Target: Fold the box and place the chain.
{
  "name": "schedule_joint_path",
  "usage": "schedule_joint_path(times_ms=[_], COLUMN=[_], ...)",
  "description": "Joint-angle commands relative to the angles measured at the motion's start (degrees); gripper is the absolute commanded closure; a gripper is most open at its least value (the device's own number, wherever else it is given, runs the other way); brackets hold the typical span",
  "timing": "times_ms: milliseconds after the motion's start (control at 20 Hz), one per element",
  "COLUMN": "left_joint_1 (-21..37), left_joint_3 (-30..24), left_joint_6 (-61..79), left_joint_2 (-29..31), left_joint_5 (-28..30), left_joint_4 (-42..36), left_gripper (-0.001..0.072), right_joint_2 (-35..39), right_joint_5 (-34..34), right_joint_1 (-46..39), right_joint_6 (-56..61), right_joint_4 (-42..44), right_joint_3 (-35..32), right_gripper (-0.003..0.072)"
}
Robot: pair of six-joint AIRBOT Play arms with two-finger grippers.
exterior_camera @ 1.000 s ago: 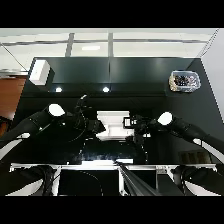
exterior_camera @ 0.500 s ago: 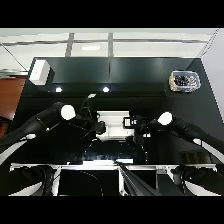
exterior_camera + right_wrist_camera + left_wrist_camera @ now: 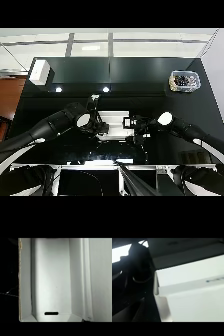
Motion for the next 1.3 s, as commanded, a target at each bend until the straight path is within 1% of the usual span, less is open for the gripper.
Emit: schedule_joint_path(times_ms=[0, 150, 250, 300, 350, 400, 550, 700, 800, 900, 950, 1000, 1250], left_joint_1=[-0.66, -0.79, -0.76, -0.76, -0.79, -0.92, -2.01, -3.3, -3.76, -3.74, -3.74, -3.67, -3.39], left_joint_3=[0.42, 0.44, 0.44, 0.44, 0.44, 0.61, 2.82, 5.79, 6.1, 6.1, 6.1, 6.1, 6.14], left_joint_6=[-3.32, -1.77, -1.81, -1.84, -1.81, -1.84, -2.14, -3.85, -4.9, -5.14, -5.31, -5.35, -6.29], left_joint_2=[-1.57, -1.97, -1.97, -2.08, -2.34, -2.8, -5.18, -7.74, -7.96, -7.96, -8.04, -8.31, -8.55], left_joint_5=[0.2, 2.75, 4.02, 4.44, 4.48, 4.0, 2.1, -1.09, -1.07, -0.9, -0.85, -0.87, -1.25], left_joint_4=[-1.73, -5.64, -5.7, -5.7, -5.7, -5.7, -4.98, -1.38, 0.22, 0.22, 0.37, 0.28, -0.31], left_gripper=[0.0228, 0.0229, 0.0229, 0.0253, 0.0333, 0.037, 0.0378, 0.038, 0.038, 0.0381, 0.0433, 0.0438, 0.0434], right_joint_2=[0.0, 0.0, 0.0, 0.0, 0.0, 0.0, 0.0, 0.0, 0.0, 0.0, 0.0, 0.0, 0.0], right_joint_5=[0.02, 0.02, 0.02, 0.04, 0.04, 0.02, 0.02, 0.04, 0.02, 0.02, 0.02, 0.02, 0.04], right_joint_1=[0.04, 0.04, 0.04, 0.04, 0.04, 0.04, 0.04, 0.04, 0.04, 0.04, 0.04, 0.04, 0.04], right_joint_6=[0.04, 0.04, 0.04, 0.04, 0.04, 0.04, 0.04, 0.04, 0.04, 0.04, 0.04, 0.04, 0.04], right_joint_4=[-0.02, -0.02, -0.02, -0.02, -0.02, -0.02, -0.02, -0.02, -0.02, -0.02, -0.02, -0.02, -0.02], right_joint_3=[0.0, 0.0, 0.0, 0.0, 0.0, 0.0, 0.0, 0.02, 0.0, 0.0, 0.0, 0.0, 0.0], right_gripper=[0.0515, 0.0515, 0.0515, 0.0515, 0.0516, 0.0515, 0.0516, 0.0515, 0.0515, 0.0515, 0.0516, 0.0516, 0.0515])
